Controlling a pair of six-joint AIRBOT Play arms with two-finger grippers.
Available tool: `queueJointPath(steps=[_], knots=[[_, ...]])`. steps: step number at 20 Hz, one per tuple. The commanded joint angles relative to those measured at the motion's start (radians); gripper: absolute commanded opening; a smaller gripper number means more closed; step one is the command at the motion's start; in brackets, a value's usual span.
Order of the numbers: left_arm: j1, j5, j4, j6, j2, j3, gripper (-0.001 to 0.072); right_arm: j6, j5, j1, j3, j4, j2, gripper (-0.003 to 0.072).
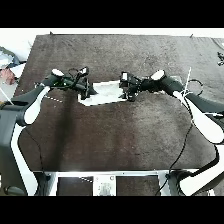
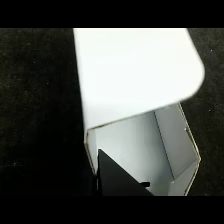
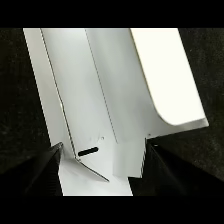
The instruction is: Fold the box and place the chain.
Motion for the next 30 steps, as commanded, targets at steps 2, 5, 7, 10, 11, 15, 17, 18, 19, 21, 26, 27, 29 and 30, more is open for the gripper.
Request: queueJointPath(steps=[2, 5, 7, 10, 11, 15, 17, 18, 19, 21, 26, 27, 29, 30], knots=[[0.000, 0.000, 0.000, 0.000, 0.000, 0.000, 0.0014, 0.009, 0.052, -0.001, 0.074, 0.001, -0.050, 0.0599], [0.000, 0.000, 0.000, 0.000, 0.000, 0.000, 0.0014, 0.009, 0.101, -0.001, 0.102, 0.001, -0.084, 0.0599], [0.000, 0.000, 0.000, 0.000, 0.000, 0.000, 0.0014, 0.018, 0.144, -0.001, 0.109, 0.006, -0.101, 0.0599], [0.000, 0.000, 0.000, 0.000, 0.000, 0.000, 0.0014, 0.020, 0.172, -0.001, 0.109, 0.021, -0.113, 0.0598], [0.000, 0.000, 0.000, 0.000, 0.000, 0.000, 0.0014, 0.020, 0.175, -0.001, 0.109, 0.029, -0.113, 0.0599], [0.000, 0.000, 0.000, 0.000, 0.000, 0.000, 0.0014, 0.016, 0.185, -0.001, 0.109, 0.035, -0.132, 0.0598], [0.000, 0.000, 0.000, 0.000, 0.000, 0.000, 0.0013, 0.016, 0.188, -0.001, 0.109, 0.035, -0.152, 0.0598], [0.000, 0.000, 0.000, 0.000, 0.000, 0.000, 0.0013, 0.016, 0.193, -0.001, 0.109, 0.037, -0.161, 0.0598], [0.000, 0.000, 0.000, 0.000, 0.000, 0.000, 0.0013, 0.016, 0.199, -0.001, 0.110, 0.039, -0.171, 0.0598], [0.000, 0.000, 0.000, 0.000, 0.000, 0.000, 0.0014, 0.016, 0.217, -0.001, 0.110, 0.043, -0.187, 0.0597], [0.000, 0.000, 0.000, 0.001, 0.000, 0.000, 0.0014, 0.008, 0.219, -0.002, 0.110, 0.065, -0.191, 0.0590], [0.000, 0.000, 0.000, 0.000, 0.000, 0.000, 0.0014, 0.008, 0.220, -0.002, 0.110, 0.065, -0.193, 0.0590], [0.000, 0.000, 0.000, 0.000, 0.000, 0.000, 0.0014, 0.008, 0.222, -0.002, 0.110, 0.066, -0.195, 0.0590], [0.000, 0.000, 0.000, 0.000, 0.000, 0.000, 0.0014, 0.008, 0.229, -0.002, 0.115, 0.066, -0.199, 0.0589]])
